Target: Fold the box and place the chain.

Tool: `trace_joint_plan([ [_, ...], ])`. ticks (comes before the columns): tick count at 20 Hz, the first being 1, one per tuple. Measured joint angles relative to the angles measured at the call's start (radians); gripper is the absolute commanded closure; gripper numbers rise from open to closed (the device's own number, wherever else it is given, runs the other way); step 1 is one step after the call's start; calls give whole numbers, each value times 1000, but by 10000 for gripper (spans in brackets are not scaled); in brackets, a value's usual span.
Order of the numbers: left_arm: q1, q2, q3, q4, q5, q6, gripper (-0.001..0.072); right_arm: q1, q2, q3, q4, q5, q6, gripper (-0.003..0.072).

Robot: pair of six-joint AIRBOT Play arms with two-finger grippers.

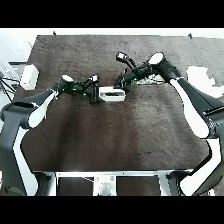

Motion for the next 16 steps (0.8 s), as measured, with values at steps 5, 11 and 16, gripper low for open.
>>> trace_joint_plan([
  [5,0,0,0,0,0,0,253,3,0,0,-8,0,-15,444],
  [11,0,0,0,0,0,0,253,20,0,0,-50,5,-24,420],
  [16,0,0,0,0,0,0,253,35,-11,0,-91,12,-39,425],
])
